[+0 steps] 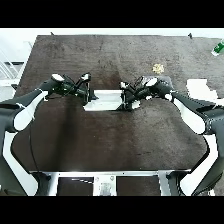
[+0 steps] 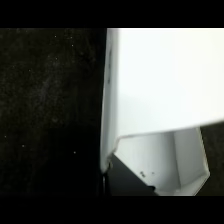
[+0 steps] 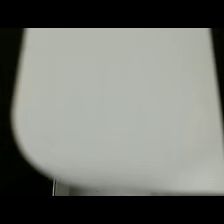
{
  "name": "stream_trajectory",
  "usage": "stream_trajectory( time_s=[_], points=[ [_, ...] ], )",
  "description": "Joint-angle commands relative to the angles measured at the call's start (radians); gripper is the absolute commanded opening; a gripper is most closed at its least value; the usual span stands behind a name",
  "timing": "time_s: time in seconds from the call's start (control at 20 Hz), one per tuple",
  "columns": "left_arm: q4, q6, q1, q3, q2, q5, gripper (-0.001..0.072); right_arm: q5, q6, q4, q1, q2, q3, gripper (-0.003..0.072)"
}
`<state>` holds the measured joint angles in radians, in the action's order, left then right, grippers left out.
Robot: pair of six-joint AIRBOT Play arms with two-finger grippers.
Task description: Fold the box and place the chain.
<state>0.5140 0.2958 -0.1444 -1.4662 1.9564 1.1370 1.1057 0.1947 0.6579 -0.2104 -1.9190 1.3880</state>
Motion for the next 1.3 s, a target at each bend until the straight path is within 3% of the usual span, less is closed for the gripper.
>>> stream_trajectory(
  time_s=[0.0, 0.65, 0.7, 0.75, 0.85, 1.1, 1.25],
  points=[
    [0.0, 0.0, 0.0, 0.0, 0.001, 0.0, 0.002, 0.003, 0.0, 0.004, 0.0, -0.001, 0.0, 0.0512],
    [-0.001, 0.001, 0.0, 0.0, 0.001, 0.008, 0.0021, 0.002, 0.0, 0.004, 0.0, -0.001, 0.0, 0.0512],
    [-0.008, 0.008, 0.0, 0.0, 0.001, 0.011, 0.0175, 0.002, 0.0, 0.004, 0.0, -0.001, 0.0, 0.0512],
    [-0.014, 0.016, 0.0, 0.0, 0.0, 0.017, 0.0392, 0.003, 0.0, 0.004, 0.0, -0.001, 0.0, 0.0512],
    [-0.014, 0.019, 0.0, -0.01, 0.0, 0.042, 0.0417, 0.003, 0.0, 0.004, 0.0, -0.001, 0.0, 0.0512],
    [-0.019, -0.036, 0.055, -0.113, -0.002, 0.283, 0.0416, 0.003, 0.0, 0.004, 0.0, -0.001, 0.0, 0.0512],
    [-0.027, -0.124, 0.112, -0.186, -0.002, 0.361, 0.0398, 0.003, 0.0, 0.004, 0.0, -0.001, 0.0, 0.0512]
  ],
)
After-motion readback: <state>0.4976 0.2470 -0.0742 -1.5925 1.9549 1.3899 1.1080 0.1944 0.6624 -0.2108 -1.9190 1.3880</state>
